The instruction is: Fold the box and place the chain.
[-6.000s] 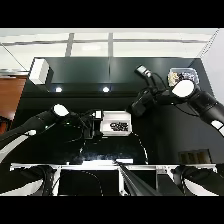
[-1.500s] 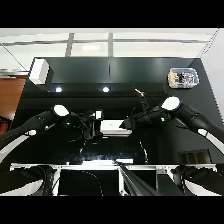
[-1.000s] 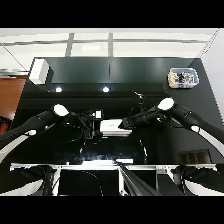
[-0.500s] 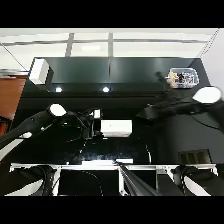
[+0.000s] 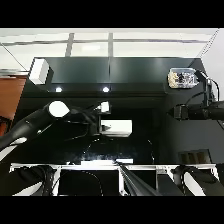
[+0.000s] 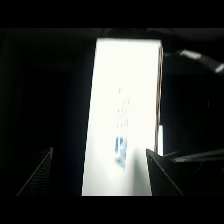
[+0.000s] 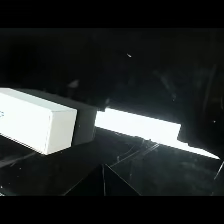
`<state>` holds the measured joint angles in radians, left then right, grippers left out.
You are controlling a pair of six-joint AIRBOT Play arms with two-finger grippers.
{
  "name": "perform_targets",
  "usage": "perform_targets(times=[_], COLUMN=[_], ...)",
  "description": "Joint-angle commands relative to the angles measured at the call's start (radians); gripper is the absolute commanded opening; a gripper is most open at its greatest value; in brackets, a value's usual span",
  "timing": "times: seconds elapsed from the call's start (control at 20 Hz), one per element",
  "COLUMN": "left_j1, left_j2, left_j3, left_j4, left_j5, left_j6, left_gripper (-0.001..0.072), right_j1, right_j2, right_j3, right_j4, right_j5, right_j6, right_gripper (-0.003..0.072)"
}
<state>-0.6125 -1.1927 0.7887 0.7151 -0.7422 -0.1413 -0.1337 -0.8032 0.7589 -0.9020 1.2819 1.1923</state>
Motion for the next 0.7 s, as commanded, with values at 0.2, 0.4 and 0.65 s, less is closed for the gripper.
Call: perform_targets(times=[0.2, 0.4, 0.65], left_j1=[-0.059, -0.059, -0.062], left_j2=[-0.210, -0.218, -0.218], left_j3=[0.158, 0.158, 0.158], left_j4=[0.093, 0.113, 0.126], left_j5=[-0.083, -0.133, -0.133], left_j6=[-0.290, -0.289, -0.233], left_gripper=[0.0711, 0.0711, 0.0711], right_j1=[-0.012, -0.012, -0.012], right_j2=[0.008, 0.008, 0.008], right_j3=[-0.064, -0.065, -0.065], right_j4=[-0.007, -0.007, -0.006], right_j5=[-0.004, -0.034, -0.033], right_j6=[0.008, 0.008, 0.008], right_gripper=[0.0006, 0.0006, 0.0006])
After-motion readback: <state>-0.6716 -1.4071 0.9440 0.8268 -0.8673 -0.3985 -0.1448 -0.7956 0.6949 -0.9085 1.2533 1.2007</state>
